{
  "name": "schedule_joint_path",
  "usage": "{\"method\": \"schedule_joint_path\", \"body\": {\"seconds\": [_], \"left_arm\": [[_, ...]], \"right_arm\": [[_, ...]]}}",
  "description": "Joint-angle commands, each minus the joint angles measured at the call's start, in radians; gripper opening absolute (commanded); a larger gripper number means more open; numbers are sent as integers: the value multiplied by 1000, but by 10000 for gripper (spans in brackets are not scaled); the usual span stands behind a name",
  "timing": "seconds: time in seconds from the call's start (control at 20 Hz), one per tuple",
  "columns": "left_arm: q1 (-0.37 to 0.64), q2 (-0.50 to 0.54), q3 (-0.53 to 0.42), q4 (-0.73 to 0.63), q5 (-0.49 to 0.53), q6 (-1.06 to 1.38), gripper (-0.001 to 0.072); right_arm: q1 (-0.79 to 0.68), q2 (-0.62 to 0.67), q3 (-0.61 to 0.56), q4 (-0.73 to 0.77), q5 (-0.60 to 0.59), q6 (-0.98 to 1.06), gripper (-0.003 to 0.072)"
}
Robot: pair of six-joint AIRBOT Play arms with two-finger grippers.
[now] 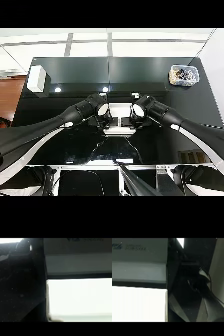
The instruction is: Fold the box and place the chain.
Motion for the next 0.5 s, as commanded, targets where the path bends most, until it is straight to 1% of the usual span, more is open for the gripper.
{"method": "schedule_joint_path", "body": {"seconds": [0.0, 0.1, 0.15, 0.2, 0.25, 0.35, 0.45], "left_arm": [[0, 0, 0, 2, 2, 4, 33], [0, 0, 0, 2, 2, 4, 33], [0, 0, 0, 2, 2, 4, 33], [0, 0, 0, 2, 3, 4, 33], [0, 0, 0, 2, 4, 4, 33], [0, 0, 0, 2, 3, 4, 33], [0, 0, 0, 2, 2, 4, 33]], "right_arm": [[1, 0, 1, -4, 2, -3, 22], [1, 3, 2, -12, 13, -12, 23], [0, 8, 7, -14, 25, -29, 61], [1, 17, 18, -29, 45, -35, 307], [1, 31, 31, -40, 67, -62, 381], [1, 86, 47, -54, 104, -121, 380], [-3, 193, 60, -61, 118, -174, 380]]}}
